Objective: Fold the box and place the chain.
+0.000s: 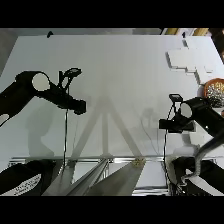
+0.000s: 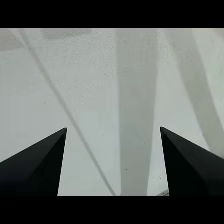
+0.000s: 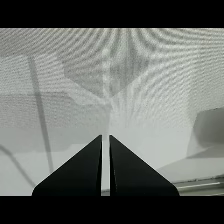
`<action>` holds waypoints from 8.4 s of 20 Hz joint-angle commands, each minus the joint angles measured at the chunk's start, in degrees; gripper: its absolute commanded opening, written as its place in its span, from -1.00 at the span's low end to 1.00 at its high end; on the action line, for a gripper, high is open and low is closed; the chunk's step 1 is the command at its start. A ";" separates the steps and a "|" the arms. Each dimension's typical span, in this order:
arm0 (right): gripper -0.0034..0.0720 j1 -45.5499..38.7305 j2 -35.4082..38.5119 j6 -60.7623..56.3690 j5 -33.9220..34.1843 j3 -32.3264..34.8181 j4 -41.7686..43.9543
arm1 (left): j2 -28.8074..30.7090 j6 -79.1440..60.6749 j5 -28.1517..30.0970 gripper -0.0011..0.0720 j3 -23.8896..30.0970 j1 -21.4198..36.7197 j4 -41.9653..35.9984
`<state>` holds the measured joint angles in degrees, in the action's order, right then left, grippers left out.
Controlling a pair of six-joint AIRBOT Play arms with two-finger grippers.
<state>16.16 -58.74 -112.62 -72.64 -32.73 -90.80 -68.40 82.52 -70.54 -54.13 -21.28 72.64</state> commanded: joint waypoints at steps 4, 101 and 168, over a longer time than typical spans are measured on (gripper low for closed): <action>-0.78 -0.04 0.04 0.00 -0.02 0.00 0.00 | 0.02 -0.02 0.00 0.78 0.00 -0.02 0.02; -0.86 -14.21 31.04 36.13 0.79 7.80 18.67 | -0.20 -7.43 14.34 0.78 0.00 -0.04 -3.30; -0.12 -14.21 28.37 46.07 -4.96 -7.02 32.59 | -20.94 -84.91 9.64 -0.97 -0.57 -6.34 -37.05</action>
<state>1.93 -30.39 -67.37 -78.54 -39.70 -58.52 -87.66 -0.34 -63.92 -54.81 -27.49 35.24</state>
